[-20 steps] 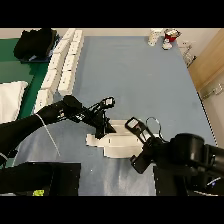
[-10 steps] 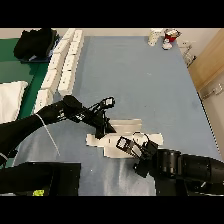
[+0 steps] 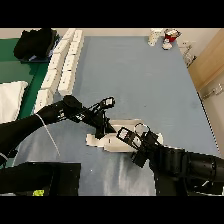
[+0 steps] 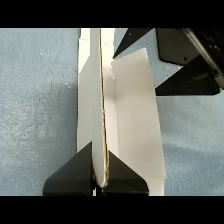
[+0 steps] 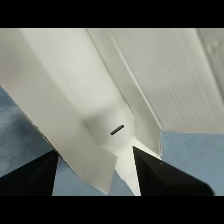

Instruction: Fold the box.

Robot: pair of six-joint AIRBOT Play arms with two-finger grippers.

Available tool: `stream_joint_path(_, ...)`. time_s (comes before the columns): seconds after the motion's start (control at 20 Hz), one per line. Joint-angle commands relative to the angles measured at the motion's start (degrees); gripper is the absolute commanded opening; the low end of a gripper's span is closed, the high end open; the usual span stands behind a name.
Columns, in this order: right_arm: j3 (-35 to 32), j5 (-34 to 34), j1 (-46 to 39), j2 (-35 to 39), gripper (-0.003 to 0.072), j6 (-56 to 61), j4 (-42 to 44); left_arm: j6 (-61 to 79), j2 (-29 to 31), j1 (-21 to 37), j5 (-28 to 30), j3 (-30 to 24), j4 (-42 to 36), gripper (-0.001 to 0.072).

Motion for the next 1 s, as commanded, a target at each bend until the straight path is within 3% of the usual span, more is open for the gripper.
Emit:
stream_joint_path(0.0, 0.15, -0.24, -2.16, 1.14, 0.0720, 0.52, -1.95, 0.00, 0.00, 0.00, 0.00, 0.02, 0.00, 0.0012)
stream_joint_path(0.5, 0.13, 4.22, -15.63, 3.87, 0.0720, -24.33, 8.92, 0.02, -0.02, 0.00, 0.00, 0.02, 0.00, 0.0012)
stream_joint_path(0.8, -1.22, 9.09, -35.45, 3.34, 0.0720, -65.90, 38.62, 0.00, -0.02, 0.00, 0.00, 0.02, 0.00, 0.0012)
stream_joint_path(0.95, -1.90, 7.15, -43.89, 1.16, 0.0720, -81.53, 50.51, 0.00, 0.00, 0.00, 0.00, 0.02, 0.00, 0.0012)
